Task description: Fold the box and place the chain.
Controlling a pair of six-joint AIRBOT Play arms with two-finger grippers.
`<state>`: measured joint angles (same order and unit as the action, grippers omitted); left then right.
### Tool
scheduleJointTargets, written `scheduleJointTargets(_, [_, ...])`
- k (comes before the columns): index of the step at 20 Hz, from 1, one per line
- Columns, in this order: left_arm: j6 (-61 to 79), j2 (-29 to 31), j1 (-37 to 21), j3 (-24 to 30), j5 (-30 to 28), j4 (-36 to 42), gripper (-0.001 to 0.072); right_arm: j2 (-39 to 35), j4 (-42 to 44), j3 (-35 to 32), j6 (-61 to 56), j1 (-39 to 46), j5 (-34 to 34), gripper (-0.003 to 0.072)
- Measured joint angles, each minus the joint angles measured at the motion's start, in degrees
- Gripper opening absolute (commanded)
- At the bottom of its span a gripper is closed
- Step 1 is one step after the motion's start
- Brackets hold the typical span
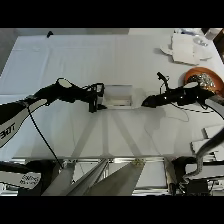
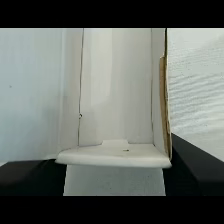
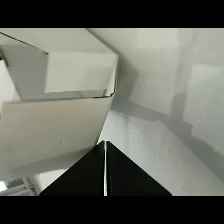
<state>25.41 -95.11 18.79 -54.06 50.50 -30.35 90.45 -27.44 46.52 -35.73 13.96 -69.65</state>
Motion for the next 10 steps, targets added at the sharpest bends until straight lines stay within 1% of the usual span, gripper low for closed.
scheduleJointTargets(2, [0.0, 0.0, 0.0, 0.02, -0.07, -0.33, 0.0276, 0.0, 1.66, 0.0, 0.55, -0.02, -1.05, 0.0119])
scheduleJointTargets(3, [0.02, 0.0, 0.0, 0.02, -0.09, -0.42, 0.0276, 0.0, 2.14, 0.0, 0.66, -0.02, -1.36, 0.0142])
scheduleJointTargets(4, [0.02, 0.0, 0.0, 0.0, -0.11, -0.57, 0.0276, 0.0, 2.6, 0.0, 0.83, -0.02, -1.57, 0.0201])
scheduleJointTargets(10, [0.04, 0.0, 0.0, 0.0, -0.22, -0.98, 0.0276, 0.0, 4.15, 0.0, 1.11, -0.04, -2.25, 0.0197])
